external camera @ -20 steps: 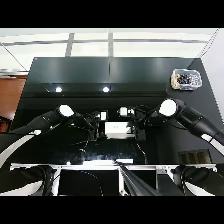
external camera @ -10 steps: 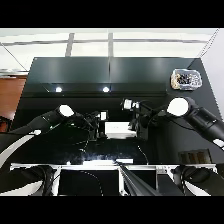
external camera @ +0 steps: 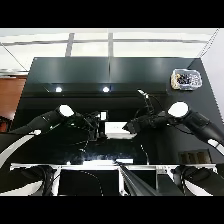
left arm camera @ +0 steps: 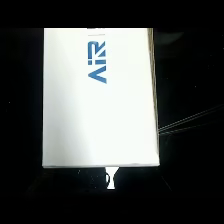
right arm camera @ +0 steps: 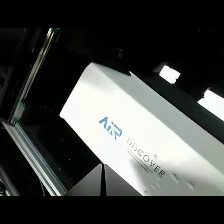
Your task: Fold the box and place the chain.
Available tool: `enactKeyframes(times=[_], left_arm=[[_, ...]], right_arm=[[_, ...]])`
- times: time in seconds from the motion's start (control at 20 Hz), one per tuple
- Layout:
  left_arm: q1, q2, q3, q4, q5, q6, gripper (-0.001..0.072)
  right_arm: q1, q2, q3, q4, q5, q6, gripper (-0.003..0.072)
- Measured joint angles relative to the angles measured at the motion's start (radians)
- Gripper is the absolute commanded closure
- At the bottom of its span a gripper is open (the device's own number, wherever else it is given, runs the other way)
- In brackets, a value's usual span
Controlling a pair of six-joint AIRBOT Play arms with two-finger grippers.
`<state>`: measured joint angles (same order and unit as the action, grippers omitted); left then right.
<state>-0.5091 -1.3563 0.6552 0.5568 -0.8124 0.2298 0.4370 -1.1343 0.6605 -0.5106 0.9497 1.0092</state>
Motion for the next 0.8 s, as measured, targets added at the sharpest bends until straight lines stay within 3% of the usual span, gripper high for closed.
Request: enactKeyframes(times=[0.45,0.7,0.8], left_arm=[[0.000,0.000,0.000,0.003,-0.002,0.004,0.0224],[0.000,0.000,0.000,-0.003,-0.002,-0.003,0.0224],[0.001,0.000,0.000,-0.001,-0.002,-0.001,0.0192]], right_arm=[[-0.003,-0.156,-0.014,0.074,-0.041,0.035,0.0672],[-0.027,-0.085,0.031,0.044,-0.014,-0.003,0.0671],[-0.060,-0.017,0.063,0.058,0.067,-0.013,0.0671]])
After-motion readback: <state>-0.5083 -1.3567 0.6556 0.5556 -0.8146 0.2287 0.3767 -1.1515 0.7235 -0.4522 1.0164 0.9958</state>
